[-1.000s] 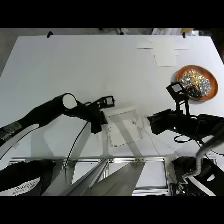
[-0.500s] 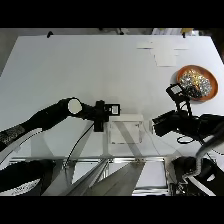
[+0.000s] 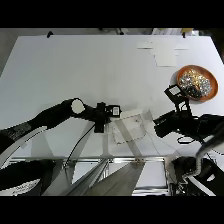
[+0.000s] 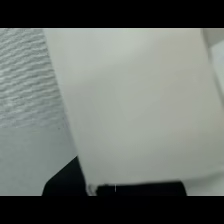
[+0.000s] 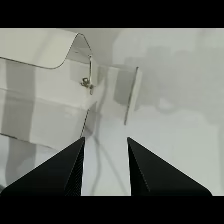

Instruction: Fold the box and place the chain.

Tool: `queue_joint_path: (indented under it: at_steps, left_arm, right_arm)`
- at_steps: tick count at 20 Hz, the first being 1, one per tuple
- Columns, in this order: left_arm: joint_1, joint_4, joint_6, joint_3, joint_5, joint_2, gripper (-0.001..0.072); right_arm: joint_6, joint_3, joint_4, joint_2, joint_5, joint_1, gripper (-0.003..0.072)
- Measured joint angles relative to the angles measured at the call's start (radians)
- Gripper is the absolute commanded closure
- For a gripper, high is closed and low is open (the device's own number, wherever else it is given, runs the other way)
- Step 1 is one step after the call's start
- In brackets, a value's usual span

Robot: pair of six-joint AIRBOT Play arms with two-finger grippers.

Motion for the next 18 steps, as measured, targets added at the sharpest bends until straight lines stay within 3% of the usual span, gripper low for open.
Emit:
queue_joint_path:
  at_steps: [3, 5, 6, 15, 18]
  left_arm:
    - [0.0, -0.002, -0.001, 0.0, 0.0, -0.003, 0.069]
    - [0.0, 0.003, -0.002, 0.0, -0.002, 0.004, 0.046]
    - [0.0, -0.003, -0.005, -0.001, -0.003, 0.008, 0.0437]
    - [0.0, -0.229, -0.01, -0.001, 0.071, 0.006, 0.0436]
    - [0.012, -0.274, -0.124, -0.001, 0.091, -0.004, 0.0432]
  right_arm:
    - [-0.019, 0.0, -0.004, 0.0, 0.0, 0.0, 0.0387]
    - [-0.024, 0.0, -0.005, 0.0, 0.001, 0.0, 0.0387]
    - [-0.027, 0.0, -0.005, 0.0, 0.001, 0.0, 0.0387]
    - [-0.053, 0.0, -0.006, 0.0, 0.011, 0.0, 0.0387]
    - [-0.055, 0.0, -0.006, 0.0, 0.029, 0.0, 0.0387]
